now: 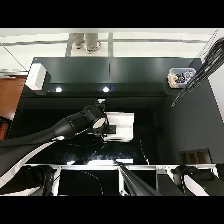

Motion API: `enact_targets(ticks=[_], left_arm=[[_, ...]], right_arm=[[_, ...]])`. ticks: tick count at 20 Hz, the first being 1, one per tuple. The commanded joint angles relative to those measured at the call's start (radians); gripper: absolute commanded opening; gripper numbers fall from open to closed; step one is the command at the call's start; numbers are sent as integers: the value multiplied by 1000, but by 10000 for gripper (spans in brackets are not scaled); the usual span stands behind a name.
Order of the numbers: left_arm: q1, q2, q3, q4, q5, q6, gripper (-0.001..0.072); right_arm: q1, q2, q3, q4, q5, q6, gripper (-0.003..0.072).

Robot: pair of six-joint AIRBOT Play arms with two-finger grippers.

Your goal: Fold the box and place the chain.

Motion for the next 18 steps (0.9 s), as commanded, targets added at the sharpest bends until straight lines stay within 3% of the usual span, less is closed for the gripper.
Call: enact_targets(ticks=[1, 5, 12, 18], left_arm=[[0, 0, 0, 0, 0, 0, 23], [0, 0, 0, 0, -1, 0, 23], [1, 0, 0, 1, -1, 0, 23], [0, 0, 0, 0, -1, 0, 23]], right_arm=[[157, 19, -78, 79, 95, -1, 8], [298, 19, -240, 179, 27, 1, 8], [459, -14, -412, 254, -308, 4, 8], [477, -47, -476, 191, -330, 11, 8]])
